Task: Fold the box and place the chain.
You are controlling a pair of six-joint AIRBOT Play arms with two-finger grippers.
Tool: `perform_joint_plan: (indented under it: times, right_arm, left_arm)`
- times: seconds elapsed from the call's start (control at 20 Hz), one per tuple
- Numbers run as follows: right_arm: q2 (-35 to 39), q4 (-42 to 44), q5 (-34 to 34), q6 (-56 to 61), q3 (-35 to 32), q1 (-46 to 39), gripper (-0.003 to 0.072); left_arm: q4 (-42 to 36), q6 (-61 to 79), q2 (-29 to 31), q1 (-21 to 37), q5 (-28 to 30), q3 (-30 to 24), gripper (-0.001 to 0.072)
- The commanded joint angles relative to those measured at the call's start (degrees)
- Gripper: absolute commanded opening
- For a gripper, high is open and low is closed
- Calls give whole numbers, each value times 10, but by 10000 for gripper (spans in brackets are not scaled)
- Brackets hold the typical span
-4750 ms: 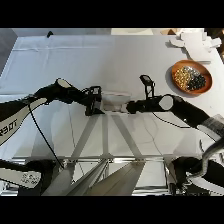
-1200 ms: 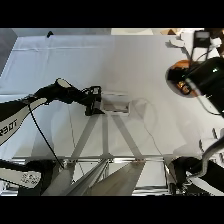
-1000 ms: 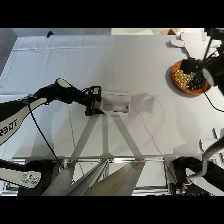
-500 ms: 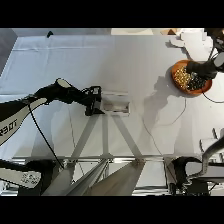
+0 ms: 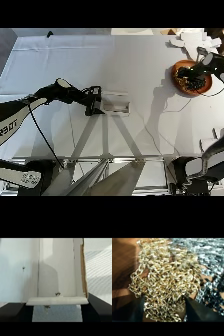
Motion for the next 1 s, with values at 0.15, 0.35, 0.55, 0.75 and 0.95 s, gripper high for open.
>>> perform_joint_plan:
  times: [0.15, 0.35, 0.55, 0.75, 0.95]
  right_arm:
    - [-14, 15, 0, -36, 3, 17, 17]
    - [8, 10, 27, -37, 3, 21, 14]
    - [83, -22, 44, -46, 3, 43, 11]
    - [166, -22, 142, -83, 3, 69, 10]
    - [219, -47, 266, -123, 1, 116, 9]
  left_arm:
    - [0, 0, 0, 0, 0, 0, 321]
    - [0, 0, 0, 0, 0, 0, 321]
    - [0, 0, 0, 0, 0, 0, 321]
    - [-1, 0, 0, 0, 0, 0, 321]
    - [-1, 0, 0, 0, 0, 0, 321]
